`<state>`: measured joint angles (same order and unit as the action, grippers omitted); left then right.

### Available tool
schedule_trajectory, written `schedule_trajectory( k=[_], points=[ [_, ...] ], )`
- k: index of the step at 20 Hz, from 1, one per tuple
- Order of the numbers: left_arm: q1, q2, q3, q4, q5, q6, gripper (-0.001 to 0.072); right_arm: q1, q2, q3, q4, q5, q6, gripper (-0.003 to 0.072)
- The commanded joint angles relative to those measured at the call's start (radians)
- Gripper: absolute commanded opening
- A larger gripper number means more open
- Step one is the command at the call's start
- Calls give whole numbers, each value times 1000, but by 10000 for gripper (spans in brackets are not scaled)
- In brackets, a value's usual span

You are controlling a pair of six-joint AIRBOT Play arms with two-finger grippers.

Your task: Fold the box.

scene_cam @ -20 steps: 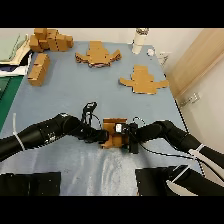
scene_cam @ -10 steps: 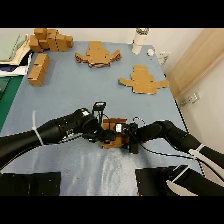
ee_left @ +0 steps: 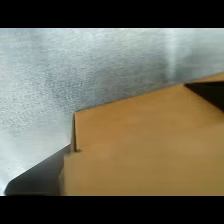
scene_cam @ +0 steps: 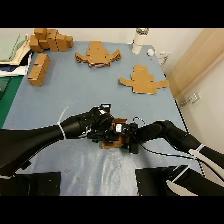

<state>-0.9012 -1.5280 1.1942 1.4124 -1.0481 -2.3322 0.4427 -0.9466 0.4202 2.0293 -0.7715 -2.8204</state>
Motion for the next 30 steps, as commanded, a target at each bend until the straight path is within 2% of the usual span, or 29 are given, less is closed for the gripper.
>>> schedule_trajectory(
  k=[1,8,13,18,22,23,24,25,30],
  points=[
    [-2,-42,13,10,-35,-61,429,0,1,0,0,0,0,472],
    [-2,-53,19,10,-37,-85,427,0,1,0,0,0,0,472],
    [-3,-88,84,44,-110,-98,420,0,1,0,0,0,0,472],
    [-3,-98,90,51,-143,-109,419,0,1,0,0,0,0,472],
    [-3,-99,90,51,-111,-158,417,0,1,0,0,0,0,472],
    [-3,-99,90,53,-110,-174,290,0,1,0,0,0,0,472],
    [-3,-99,90,58,-103,-173,124,0,1,0,0,0,0,472],
    [-3,-99,90,61,-88,-164,14,0,1,0,0,0,0,471],
    [-9,-99,90,62,-54,-163,14,0,1,0,0,0,0,472]
  ],
)
